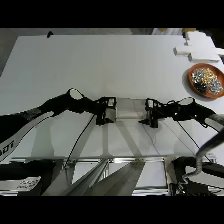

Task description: Fold the box and place the chain.

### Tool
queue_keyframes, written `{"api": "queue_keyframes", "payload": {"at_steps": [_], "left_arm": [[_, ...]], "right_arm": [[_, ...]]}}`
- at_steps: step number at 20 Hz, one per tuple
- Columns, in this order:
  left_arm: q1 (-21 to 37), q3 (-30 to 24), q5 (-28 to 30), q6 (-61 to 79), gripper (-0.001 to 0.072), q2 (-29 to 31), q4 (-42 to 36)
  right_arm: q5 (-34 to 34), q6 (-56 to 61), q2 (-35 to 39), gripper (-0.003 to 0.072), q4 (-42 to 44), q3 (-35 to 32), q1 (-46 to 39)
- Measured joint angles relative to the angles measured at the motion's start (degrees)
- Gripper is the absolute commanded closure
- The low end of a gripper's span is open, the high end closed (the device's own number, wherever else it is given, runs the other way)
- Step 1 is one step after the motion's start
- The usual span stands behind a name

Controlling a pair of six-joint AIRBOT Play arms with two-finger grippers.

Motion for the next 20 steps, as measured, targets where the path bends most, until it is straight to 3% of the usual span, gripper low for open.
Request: {"api": "queue_keyframes", "payload": {"at_steps": [10, 20], "left_arm": [[0.28, -0.11, -0.90, 0.92, 0.0000, 0.81, 0.39], [-1.49, -0.11, 2.16, 2.34, 0.0000, -1.53, -5.01]], "right_arm": [[-0.02, -0.02, 0.00, 0.0228, 0.00, 0.00, 0.00], [-0.02, -0.02, 0.00, 0.0228, -0.02, 0.00, 0.02]]}}
